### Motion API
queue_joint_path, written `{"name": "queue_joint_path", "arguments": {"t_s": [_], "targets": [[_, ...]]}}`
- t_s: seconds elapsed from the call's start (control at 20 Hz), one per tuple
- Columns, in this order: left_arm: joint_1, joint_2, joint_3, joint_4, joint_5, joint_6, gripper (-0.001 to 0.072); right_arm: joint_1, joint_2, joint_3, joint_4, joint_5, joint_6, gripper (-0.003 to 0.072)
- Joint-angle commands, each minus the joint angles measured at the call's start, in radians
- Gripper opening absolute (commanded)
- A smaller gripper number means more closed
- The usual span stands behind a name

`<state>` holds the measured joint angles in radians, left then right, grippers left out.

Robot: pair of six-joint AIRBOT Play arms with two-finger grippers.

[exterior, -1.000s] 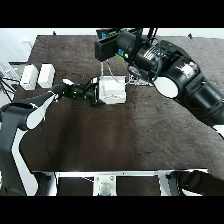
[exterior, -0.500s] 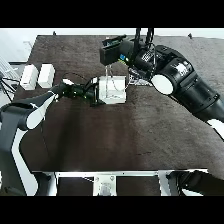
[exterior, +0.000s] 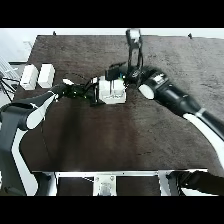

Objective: Fold the box and place the chain.

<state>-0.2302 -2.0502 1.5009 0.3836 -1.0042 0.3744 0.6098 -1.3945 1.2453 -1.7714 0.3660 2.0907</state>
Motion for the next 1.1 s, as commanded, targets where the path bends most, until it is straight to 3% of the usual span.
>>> {"name": "queue_joint_path", "arguments": {"t_s": [0.0,0.15,0.2,0.25,0.3,0.5,0.7,0.8,1.05], "targets": [[0.0,0.001,0.0,0.0,0.0,0.0,0.0466,-0.022,-0.149,-0.034,0.011,-0.033,0.03,0.0009],[0.0,0.001,0.0,0.0,0.0,0.0,0.0466,-0.026,-0.24,-0.034,0.028,-0.032,0.03,0.0012],[0.0,0.001,0.0,0.0,0.0,0.0,0.0466,-0.026,-0.246,-0.034,0.028,-0.032,0.03,0.0044],[0.0,0.001,0.0,0.0,0.0,0.0,0.0466,-0.028,-0.244,-0.033,0.027,-0.032,0.029,0.0248],[0.0,0.001,0.0,0.0,0.0,0.0,0.0466,-0.034,-0.239,-0.032,0.028,-0.032,0.029,0.0384],[0.0,0.001,0.0,0.0,0.0,0.0,0.0466,-0.072,-0.136,-0.032,0.018,-0.015,0.018,0.0384],[0.0,0.001,0.0,0.0,0.0,0.0,0.0466,-0.197,-0.02,-0.034,-0.009,0.11,0.019,0.0387],[0.0,0.001,0.0,0.0,0.0,0.0,0.0466,-0.282,-0.03,-0.037,0.032,0.122,0.023,0.0442],[0.0,0.001,0.0,0.0,0.0,0.0,0.0466,-0.385,-0.174,-0.036,0.329,0.063,-0.074,0.0448]]}}
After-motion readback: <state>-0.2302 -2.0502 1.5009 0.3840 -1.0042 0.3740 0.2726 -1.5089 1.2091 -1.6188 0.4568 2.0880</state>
